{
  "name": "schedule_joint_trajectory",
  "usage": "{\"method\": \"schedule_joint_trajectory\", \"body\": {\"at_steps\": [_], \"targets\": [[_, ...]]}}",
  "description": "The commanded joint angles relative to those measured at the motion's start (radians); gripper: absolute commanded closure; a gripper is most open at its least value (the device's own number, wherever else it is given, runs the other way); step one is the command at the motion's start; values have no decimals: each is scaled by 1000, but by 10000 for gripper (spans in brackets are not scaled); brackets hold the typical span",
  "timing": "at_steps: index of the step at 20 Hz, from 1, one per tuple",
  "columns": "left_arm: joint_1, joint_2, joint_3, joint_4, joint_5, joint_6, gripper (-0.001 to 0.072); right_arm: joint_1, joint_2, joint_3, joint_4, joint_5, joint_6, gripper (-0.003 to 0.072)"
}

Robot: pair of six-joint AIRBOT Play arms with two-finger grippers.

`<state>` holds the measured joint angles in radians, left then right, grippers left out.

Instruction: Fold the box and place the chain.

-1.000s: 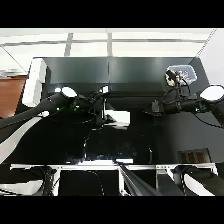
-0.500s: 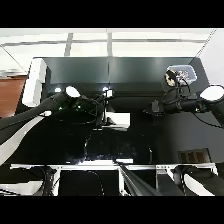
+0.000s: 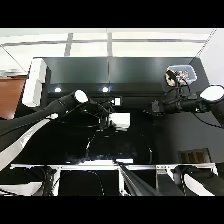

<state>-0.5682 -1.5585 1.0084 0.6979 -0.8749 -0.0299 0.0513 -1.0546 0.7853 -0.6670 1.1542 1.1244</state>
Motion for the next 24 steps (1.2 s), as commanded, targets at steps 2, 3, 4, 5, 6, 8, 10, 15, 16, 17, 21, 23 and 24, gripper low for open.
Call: {"method": "schedule_joint_trajectory", "body": {"at_steps": [2,3,4,5,6,8,10,15,16,17,21,23,24], "targets": [[-6,32,69,190,-27,-384,299,-1,0,1,0,-3,-6,669],[2,63,76,247,-24,-476,324,-1,0,1,0,-3,-6,670],[17,106,76,317,-28,-572,359,-1,0,1,0,-3,-6,669],[38,154,75,398,-43,-686,360,-1,0,1,0,-3,-8,669],[64,198,75,473,-71,-791,360,-1,0,1,0,-3,-15,669],[143,294,61,600,-151,-985,359,-1,0,1,0,-4,-26,669],[259,391,12,681,-236,-1093,359,-1,0,1,-1,-6,-26,669],[723,575,-224,771,-367,-1312,359,0,0,0,-4,-7,-40,669],[837,592,-264,771,-368,-1349,359,0,0,0,-4,-7,-51,669],[938,602,-290,765,-368,-1367,359,-1,0,0,-4,-8,-56,669],[1241,607,-315,626,-318,-1301,359,0,0,0,-4,-24,-56,669],[1281,607,-315,566,-256,-1197,358,0,0,0,-4,-44,-56,669],[1279,606,-315,565,-221,-1150,358,0,0,0,-4,-51,-56,669]]}}
